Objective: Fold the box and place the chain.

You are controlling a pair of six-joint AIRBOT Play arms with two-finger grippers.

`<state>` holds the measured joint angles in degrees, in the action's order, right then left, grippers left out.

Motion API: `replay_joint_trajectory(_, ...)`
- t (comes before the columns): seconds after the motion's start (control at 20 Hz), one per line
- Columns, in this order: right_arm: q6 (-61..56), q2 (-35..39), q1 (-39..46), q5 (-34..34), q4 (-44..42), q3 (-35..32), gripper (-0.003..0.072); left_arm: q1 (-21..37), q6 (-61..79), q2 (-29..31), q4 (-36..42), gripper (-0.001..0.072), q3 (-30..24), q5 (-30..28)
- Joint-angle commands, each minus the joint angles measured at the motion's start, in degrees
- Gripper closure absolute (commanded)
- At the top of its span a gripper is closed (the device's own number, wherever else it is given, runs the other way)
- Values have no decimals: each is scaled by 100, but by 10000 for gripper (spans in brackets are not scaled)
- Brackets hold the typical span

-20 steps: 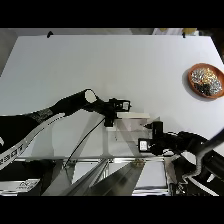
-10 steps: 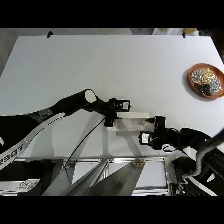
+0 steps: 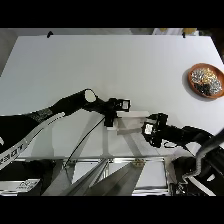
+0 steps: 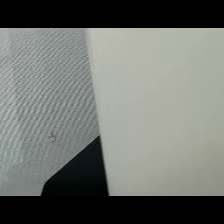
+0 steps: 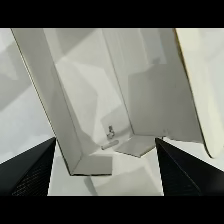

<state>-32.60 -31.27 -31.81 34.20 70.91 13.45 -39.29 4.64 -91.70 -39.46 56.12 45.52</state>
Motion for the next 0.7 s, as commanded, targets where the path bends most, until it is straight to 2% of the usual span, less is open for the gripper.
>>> replay_joint_trajectory(0.0,85,-76,295,133,-428,9,1,-2,2,0,-2,698,2,17)
replay_joint_trajectory(0.1,474,-157,514,319,-577,9,1,-2,2,0,-2,698,2,17)
replay_joint_trajectory(0.4,1388,-409,933,328,-1078,11,1,-2,2,0,-2,698,2,17)
replay_joint_trajectory(0.65,2194,-413,1390,459,-1779,122,1,-2,2,0,-2,698,2,17)
